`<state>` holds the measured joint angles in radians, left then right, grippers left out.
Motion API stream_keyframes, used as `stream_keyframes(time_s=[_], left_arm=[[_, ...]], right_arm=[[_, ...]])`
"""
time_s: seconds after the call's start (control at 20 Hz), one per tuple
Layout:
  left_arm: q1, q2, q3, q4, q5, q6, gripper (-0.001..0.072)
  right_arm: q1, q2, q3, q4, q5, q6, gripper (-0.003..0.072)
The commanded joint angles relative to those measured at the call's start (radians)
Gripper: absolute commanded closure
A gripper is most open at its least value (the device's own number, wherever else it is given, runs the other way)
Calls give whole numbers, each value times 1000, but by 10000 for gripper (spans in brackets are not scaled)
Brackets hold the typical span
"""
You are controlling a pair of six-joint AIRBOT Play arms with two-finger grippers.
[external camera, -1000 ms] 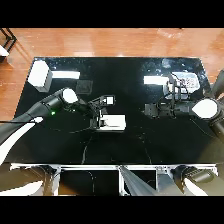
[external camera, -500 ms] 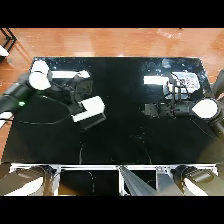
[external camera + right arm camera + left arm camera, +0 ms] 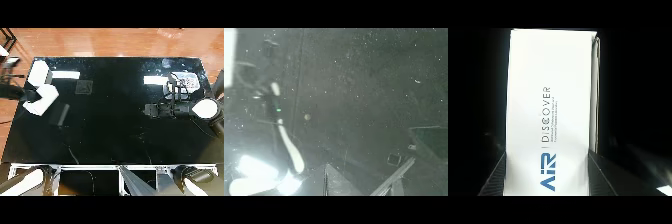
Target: Fold the box and place the chain.
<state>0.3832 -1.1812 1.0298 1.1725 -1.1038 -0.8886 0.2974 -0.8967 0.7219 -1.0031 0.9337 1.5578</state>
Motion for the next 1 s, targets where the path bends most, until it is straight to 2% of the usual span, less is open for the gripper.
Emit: stream_keyframes(time_s=[0.0,0.25,0.55,0.6,0.65,0.75,0.95], left_arm=[[181,-52,20,-78,137,-33,307],[206,-158,46,-77,250,-20,309],[169,-244,47,-77,303,27,303],[160,-245,46,-73,306,57,153],[151,-244,47,-49,310,77,63],[142,-221,47,-6,316,69,63],[142,-118,65,-24,345,9,63]], right_arm=[[1,0,0,-1,-12,-7,665],[1,0,0,-1,-30,-6,665],[0,0,0,-1,-40,-6,665],[0,0,0,-1,-41,-6,665],[0,0,0,-1,-41,-6,665],[0,0,0,-1,-41,-6,665],[-12,1,3,8,-48,-6,665]])
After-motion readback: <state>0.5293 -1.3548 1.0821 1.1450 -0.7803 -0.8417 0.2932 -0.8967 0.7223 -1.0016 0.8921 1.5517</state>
